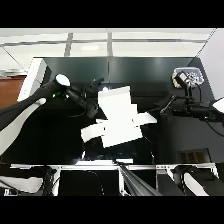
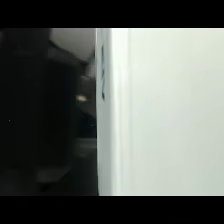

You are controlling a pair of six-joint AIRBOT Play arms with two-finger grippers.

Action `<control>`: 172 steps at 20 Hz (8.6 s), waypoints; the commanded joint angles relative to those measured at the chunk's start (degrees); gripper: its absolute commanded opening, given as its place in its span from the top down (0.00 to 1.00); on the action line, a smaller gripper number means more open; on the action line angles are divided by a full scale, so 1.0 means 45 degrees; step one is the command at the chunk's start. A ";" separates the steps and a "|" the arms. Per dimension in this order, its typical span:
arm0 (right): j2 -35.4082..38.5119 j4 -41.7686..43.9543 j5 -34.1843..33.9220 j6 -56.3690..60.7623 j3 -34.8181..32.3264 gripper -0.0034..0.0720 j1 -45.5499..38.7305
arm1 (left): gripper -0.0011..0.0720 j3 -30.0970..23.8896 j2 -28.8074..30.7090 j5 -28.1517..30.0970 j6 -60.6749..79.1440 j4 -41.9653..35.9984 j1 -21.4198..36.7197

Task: Fold the box and place the chain.

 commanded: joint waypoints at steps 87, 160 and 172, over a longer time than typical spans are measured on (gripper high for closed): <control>-0.2574 -0.0005 -0.4279 -0.8738 -0.1365 0.04 0.4303 | 0.95 -0.1967 0.0724 0.7043 0.7213 0.1530 -0.2249; -0.5741 0.0374 -0.3366 -0.9899 -0.0457 0.31 0.4172 | 0.00 -0.1938 0.3007 0.5955 0.3458 0.4425 -0.1486; -0.5741 0.0374 -0.3138 -0.9855 -0.0457 0.69 0.4177 | 0.95 -0.2676 0.4235 0.1554 -0.1719 0.0185 -0.0884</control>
